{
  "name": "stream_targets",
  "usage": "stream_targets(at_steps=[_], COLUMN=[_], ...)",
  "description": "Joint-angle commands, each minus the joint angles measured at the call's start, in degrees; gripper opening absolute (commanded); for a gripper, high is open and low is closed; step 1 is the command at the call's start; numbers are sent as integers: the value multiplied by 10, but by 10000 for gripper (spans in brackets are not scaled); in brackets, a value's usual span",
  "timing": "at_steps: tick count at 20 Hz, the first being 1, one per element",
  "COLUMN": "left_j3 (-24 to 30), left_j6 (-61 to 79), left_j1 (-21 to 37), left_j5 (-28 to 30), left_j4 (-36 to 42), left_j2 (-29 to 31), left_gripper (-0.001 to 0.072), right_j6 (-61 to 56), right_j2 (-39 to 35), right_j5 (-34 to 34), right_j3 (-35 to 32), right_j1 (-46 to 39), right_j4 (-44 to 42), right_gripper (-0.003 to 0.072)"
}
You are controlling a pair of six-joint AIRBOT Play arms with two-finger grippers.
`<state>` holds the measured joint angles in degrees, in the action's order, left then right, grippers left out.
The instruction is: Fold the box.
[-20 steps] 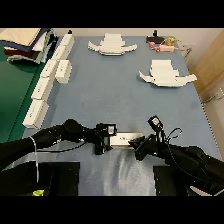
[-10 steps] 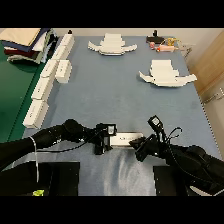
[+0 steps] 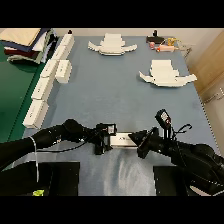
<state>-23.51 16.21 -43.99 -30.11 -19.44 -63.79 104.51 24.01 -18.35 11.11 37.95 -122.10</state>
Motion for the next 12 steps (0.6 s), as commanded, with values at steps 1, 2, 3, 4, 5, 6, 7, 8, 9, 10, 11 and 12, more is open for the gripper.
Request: stream_targets(at_steps=[1, 2, 3, 4, 5, 6, 7, 8, 9, 10, 11, 12], left_j3=[0, 0, 0, 0, 0, 0, -3, -7, -10, -13, -14, -14], left_j6=[0, 0, 0, 0, 0, -4, -24, -58, -93, -125, -156, -201], left_j1=[0, 0, 0, 0, 0, 1, 3, 10, 21, 40, 64, 97], left_j5=[0, 0, 0, 2, 1, 2, 2, 1, 1, 2, 2, 1], left_j4=[0, 0, 0, 2, 4, 4, 3, 1, -1, -8, -25, -54], left_j2=[0, 0, 0, 0, 0, 0, 0, 5, 14, 29, 47, 68], left_gripper=[527, 527, 527, 527, 527, 527, 527, 527, 527, 527, 527, 527], right_j6=[-8, -13, -22, -31, -37, -53, -73, -84, -88, -93, -96, -102], right_j2=[-4, -4, -4, -4, -4, -4, -4, -4, -4, -4, -4, -4], right_j5=[2, 2, 0, -2, -1, 0, 0, 0, -1, 1, 2, 6], right_j3=[10, 14, 18, 21, 24, 25, 26, 29, 30, 30, 30, 30], right_j1=[-9, -13, -17, -24, -29, -38, -46, -54, -59, -63, -66, -67], right_j4=[15, 15, 17, 19, 19, 19, 19, 19, 19, 19, 19, 19], right_gripper=[4, 3, 4, 4, 4, 4, 4, 4, 4, 4, 4, 4])
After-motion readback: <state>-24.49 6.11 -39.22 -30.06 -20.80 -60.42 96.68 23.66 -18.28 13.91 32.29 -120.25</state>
